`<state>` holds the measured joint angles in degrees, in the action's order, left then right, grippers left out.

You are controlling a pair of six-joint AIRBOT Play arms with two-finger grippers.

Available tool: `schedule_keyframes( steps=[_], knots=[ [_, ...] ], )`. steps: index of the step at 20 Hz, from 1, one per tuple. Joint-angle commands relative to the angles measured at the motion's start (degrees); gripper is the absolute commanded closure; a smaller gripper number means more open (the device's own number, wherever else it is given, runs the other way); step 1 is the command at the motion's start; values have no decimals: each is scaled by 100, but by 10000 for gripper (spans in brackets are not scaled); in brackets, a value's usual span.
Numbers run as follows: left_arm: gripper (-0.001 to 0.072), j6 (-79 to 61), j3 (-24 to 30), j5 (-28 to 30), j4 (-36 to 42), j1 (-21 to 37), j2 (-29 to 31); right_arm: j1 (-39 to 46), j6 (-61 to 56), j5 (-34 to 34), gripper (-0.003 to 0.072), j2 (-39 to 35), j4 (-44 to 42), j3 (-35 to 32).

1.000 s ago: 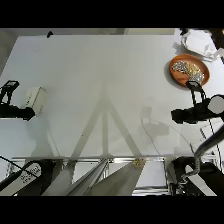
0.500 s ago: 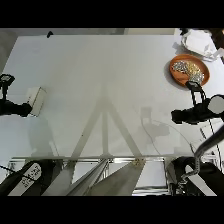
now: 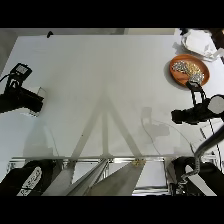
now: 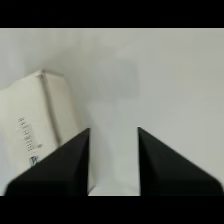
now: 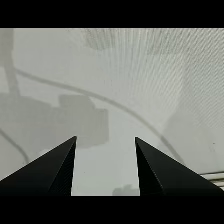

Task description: Fold the box and place the chain.

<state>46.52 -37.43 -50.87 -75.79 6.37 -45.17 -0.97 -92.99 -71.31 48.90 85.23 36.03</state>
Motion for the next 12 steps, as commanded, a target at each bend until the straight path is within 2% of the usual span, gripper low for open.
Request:
schedule_keyframes(
  steps=[1,2,3,5,12],
  knots=[
    [487,4,-2,-608,874,-581,146,2,0,-2,273,2,2,-2],
    [630,4,-2,-835,1067,-662,118,2,0,-2,273,2,2,-2],
    [707,22,-2,-1054,1150,-739,85,2,0,-2,273,2,2,-2],
    [707,210,4,-1268,1152,-837,-4,2,0,-2,273,2,2,-2],
    [706,929,11,-1285,1226,-861,-396,2,0,-2,273,2,2,-2]
  ],
)
